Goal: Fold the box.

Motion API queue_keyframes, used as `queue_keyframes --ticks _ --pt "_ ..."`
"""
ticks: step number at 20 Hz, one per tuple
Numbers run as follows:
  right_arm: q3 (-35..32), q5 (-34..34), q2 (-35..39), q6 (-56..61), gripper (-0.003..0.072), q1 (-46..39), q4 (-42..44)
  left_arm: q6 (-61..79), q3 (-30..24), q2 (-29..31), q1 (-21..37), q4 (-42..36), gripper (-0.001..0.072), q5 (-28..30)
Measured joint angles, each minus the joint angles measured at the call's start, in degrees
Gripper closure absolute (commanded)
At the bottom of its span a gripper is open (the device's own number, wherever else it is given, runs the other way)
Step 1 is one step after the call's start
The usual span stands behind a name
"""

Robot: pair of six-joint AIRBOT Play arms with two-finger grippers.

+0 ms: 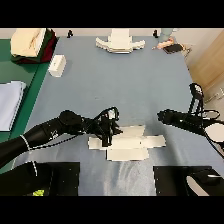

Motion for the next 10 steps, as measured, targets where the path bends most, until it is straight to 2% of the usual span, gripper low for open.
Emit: queue_keyframes --ticks 10 --pt "0.0 0.3 0.0 -0.3 0.0685 0.0 0.0 0.1 0.1 1.1 0.0 0.2 0.0693 -0.3"
